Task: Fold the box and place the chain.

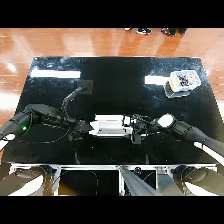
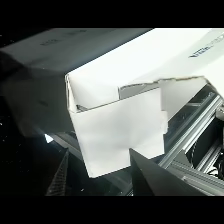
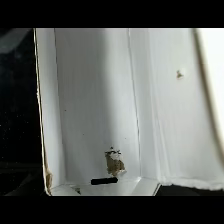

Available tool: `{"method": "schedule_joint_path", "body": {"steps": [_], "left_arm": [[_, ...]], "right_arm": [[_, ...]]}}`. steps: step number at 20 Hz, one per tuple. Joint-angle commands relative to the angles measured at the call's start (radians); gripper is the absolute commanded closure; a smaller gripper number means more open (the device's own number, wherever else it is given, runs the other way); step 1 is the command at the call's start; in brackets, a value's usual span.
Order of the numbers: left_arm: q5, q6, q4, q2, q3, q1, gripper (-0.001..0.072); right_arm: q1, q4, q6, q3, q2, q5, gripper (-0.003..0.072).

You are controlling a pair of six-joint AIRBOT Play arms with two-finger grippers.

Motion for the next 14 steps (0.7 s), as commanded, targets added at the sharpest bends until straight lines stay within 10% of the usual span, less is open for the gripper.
{"method": "schedule_joint_path", "body": {"steps": [1,14], "left_arm": [[-0.029,0.000,-0.010,0.001,0.002,-0.021,0.0217],[-0.263,-0.105,0.044,0.047,0.002,-0.229,0.0220]], "right_arm": [[-0.001,0.000,0.000,0.000,-0.001,0.000,0.0129],[-0.001,0.000,0.000,0.000,-0.001,0.000,0.0129]]}}
